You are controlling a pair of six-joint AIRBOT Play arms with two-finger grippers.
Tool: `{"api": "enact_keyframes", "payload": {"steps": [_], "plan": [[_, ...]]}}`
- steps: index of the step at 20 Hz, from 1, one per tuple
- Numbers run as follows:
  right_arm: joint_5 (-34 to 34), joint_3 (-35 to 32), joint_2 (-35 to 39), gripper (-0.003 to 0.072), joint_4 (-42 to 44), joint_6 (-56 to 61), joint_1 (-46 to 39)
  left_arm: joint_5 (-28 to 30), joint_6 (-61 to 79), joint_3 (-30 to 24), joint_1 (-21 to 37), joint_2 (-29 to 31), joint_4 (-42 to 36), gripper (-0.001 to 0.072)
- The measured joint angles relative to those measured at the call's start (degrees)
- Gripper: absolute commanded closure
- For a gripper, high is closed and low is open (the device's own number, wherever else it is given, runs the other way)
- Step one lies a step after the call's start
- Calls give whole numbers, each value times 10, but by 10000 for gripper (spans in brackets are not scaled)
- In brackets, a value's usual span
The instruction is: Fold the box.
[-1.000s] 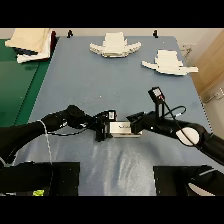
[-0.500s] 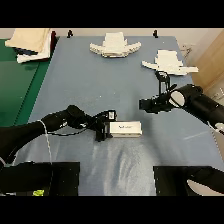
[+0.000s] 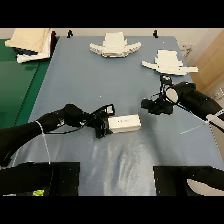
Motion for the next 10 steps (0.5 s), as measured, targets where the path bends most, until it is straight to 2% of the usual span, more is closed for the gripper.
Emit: {"api": "enact_keyframes", "payload": {"steps": [4,7,10], "plan": [[3,0,-3,683,-5,13,-20,52,-73,1,64,30,13,346],[4,0,-3,683,-7,17,-29,108,-147,13,149,39,50,347],[4,0,-3,683,-8,17,-33,139,-210,61,243,19,94,347]]}}
